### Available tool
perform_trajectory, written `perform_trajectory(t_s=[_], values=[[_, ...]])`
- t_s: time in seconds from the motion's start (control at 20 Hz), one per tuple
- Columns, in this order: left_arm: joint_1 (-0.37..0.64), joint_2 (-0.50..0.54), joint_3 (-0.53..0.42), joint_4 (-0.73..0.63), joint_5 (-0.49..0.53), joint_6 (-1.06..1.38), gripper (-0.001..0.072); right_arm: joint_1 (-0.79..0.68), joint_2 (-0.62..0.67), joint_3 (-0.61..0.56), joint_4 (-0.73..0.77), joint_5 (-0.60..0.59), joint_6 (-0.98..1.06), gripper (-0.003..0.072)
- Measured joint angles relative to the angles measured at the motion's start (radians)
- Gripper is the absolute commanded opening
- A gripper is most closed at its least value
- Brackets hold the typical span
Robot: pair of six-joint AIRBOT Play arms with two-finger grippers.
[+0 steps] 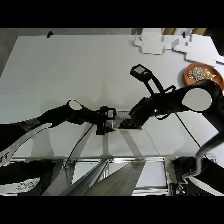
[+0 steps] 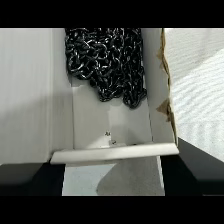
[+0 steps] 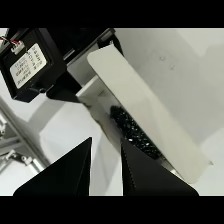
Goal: Fold the box and place the chain.
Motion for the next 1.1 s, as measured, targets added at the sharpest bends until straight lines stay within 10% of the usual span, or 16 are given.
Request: perform_trajectory(t_s=[0.5, 1.1], values=[[0.0, 0.0, 0.0, 0.0, 0.0, 0.0, 0.015, 0.0, -0.124, 0.06, -0.189, -0.055, -0.084, 0.0159], [0.0, 0.0, 0.0, 0.0, 0.0, 0.0, 0.015, -0.009, -0.241, 0.023, -0.039, -0.05, -0.441, 0.0163]])
